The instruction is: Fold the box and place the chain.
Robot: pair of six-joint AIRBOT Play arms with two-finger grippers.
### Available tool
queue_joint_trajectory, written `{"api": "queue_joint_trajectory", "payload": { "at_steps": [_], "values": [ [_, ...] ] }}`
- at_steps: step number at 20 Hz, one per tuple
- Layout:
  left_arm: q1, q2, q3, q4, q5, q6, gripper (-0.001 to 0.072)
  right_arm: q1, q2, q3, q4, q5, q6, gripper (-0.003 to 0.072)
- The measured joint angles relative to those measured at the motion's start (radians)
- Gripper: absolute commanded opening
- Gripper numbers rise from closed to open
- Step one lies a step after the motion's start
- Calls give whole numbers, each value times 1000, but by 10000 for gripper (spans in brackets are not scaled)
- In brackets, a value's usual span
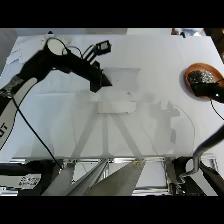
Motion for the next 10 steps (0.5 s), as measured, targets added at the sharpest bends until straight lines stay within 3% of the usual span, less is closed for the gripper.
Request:
{"api": "queue_joint_trajectory", "payload": {
  "at_steps": [3,10],
  "values": [
    [0,-67,-39,-44,77,105,7,-2,0,0,-2,3,0,397],
    [2,-204,-59,-172,118,297,7,-3,0,0,-3,9,0,397]
  ]
}}
